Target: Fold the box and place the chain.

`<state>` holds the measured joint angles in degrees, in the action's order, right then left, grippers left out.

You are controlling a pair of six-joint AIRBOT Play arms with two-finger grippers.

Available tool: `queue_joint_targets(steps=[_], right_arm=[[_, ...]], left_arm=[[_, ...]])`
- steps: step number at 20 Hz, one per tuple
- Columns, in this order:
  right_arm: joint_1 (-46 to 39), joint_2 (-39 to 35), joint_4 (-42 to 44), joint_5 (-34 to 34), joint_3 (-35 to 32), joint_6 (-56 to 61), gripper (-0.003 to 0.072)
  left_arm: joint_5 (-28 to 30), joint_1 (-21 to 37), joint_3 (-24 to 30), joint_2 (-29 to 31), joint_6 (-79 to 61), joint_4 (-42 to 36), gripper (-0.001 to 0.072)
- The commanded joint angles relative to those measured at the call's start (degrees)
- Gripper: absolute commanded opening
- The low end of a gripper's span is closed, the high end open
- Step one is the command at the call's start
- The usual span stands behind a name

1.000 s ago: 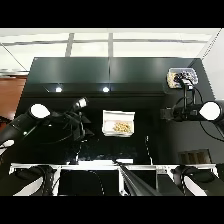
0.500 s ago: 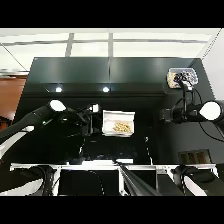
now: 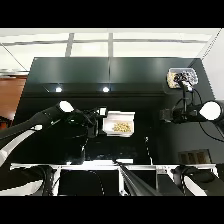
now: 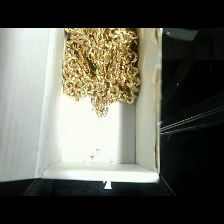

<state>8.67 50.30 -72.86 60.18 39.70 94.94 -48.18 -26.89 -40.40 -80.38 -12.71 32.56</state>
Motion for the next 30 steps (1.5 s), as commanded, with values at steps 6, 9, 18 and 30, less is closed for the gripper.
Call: queue_joint_targets(steps=[6, 9, 18, 30], right_arm=[[0.07, 3.28, 15.67, -6.86, 2.54, -8.81, 0.0716], [0.22, 9.42, 30.58, -12.57, 6.25, -20.20, 0.0716], [8.00, 16.11, 33.20, -4.44, 8.24, -59.12, 0.0709], [15.04, 16.15, 27.71, -4.00, 6.38, -81.94, 0.0709]], left_arm=[[1.68, -1.55, -0.07, -0.11, 1.03, -1.75, 0.0352], [2.95, -1.55, -0.07, -0.11, 1.36, -1.73, 0.0352], [2.95, -1.55, -0.07, -0.11, 1.36, -1.73, 0.0354], [2.95, -1.55, -0.07, -0.11, 1.33, -1.73, 0.0355]])
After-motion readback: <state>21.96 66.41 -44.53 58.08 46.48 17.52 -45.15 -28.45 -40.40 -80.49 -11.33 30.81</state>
